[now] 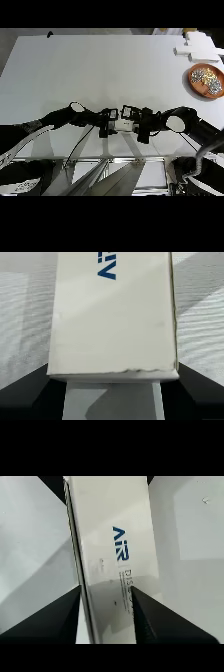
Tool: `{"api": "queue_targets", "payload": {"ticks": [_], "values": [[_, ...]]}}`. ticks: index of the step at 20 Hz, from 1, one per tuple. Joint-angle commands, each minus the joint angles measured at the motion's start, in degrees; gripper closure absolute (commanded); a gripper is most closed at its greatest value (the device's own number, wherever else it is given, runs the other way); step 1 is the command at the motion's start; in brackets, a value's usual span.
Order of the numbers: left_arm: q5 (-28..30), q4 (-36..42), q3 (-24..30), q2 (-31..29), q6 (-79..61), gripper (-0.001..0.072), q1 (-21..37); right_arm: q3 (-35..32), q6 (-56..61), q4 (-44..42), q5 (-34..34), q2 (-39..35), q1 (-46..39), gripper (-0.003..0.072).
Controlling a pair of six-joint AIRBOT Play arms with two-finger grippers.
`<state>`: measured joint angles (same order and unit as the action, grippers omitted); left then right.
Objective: Fold the box and place the chain.
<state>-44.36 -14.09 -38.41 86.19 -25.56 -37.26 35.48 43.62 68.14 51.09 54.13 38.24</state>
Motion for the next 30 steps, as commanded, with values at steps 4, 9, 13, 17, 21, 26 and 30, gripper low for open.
{"api": "queue_targets", "payload": {"ticks": [4, 9, 13, 17, 21, 26, 30], "values": [[0.35, 0.15, -0.02, -0.02, 0.04, 0.0643, 0.02, -0.02, 0.96, -6.91, 0.20, -1.68, 0.09, 0.0254], [0.35, 0.15, -0.02, -0.02, 0.04, 0.0643, 0.02, -0.02, 3.10, -8.66, -4.59, -1.64, 0.07, 0.0671], [0.35, 0.15, -0.02, -0.02, 0.04, 0.0643, 0.02, -0.04, 3.50, -8.55, -6.08, -0.26, 0.09, 0.0671], [0.37, 0.15, -0.02, -0.02, 0.04, 0.0643, 0.02, -0.04, 4.15, -8.39, -2.97, 2.64, 0.09, 0.0671], [0.35, 0.15, -0.02, -0.02, 0.04, 0.0643, 0.02, -0.46, 3.89, -8.37, -0.70, 3.56, 0.09, 0.0671], [0.35, 0.15, -0.02, -0.02, 0.07, 0.0643, 0.02, -2.71, 3.93, -8.00, -2.84, 3.69, 0.09, 0.0671], [0.35, 0.15, -0.02, -0.02, 0.04, 0.0643, 0.02, -3.30, 3.98, -7.98, -3.58, 3.87, 0.09, 0.0671]]}}
